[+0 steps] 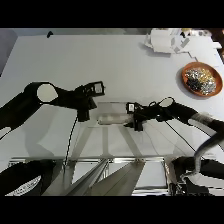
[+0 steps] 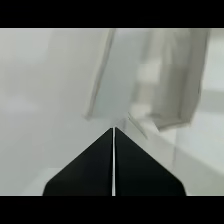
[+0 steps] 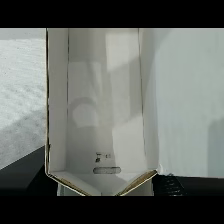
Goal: Fold the box and place the chain.
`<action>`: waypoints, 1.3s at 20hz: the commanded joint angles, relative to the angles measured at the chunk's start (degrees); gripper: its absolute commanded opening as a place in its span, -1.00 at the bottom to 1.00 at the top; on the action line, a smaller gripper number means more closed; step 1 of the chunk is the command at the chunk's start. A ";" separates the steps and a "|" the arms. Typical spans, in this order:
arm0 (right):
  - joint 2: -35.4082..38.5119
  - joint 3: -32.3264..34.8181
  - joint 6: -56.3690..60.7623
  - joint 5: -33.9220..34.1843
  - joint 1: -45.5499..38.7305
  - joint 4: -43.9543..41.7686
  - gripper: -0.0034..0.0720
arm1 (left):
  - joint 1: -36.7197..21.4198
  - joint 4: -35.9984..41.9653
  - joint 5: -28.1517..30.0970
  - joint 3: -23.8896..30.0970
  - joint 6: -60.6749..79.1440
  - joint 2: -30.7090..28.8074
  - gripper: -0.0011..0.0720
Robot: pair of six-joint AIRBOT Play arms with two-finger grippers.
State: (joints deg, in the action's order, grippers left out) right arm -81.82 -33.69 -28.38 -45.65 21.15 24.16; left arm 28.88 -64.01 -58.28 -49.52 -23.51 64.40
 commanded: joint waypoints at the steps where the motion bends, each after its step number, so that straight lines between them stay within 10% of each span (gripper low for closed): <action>1: 0.04 0.02 -0.02 -0.04 -0.02 0.00 0.19 | -0.81 -4.04 -9.38 -0.02 7.48 0.92 -0.69; 8: 0.02 0.02 -0.02 -0.04 -0.02 0.00 0.19 | -2.84 4.83 -5.20 2.51 20.92 11.19 -0.16; 26: 0.04 0.02 -0.02 -0.04 -0.02 0.02 0.19 | -1.64 15.74 5.75 5.57 27.17 15.17 -0.61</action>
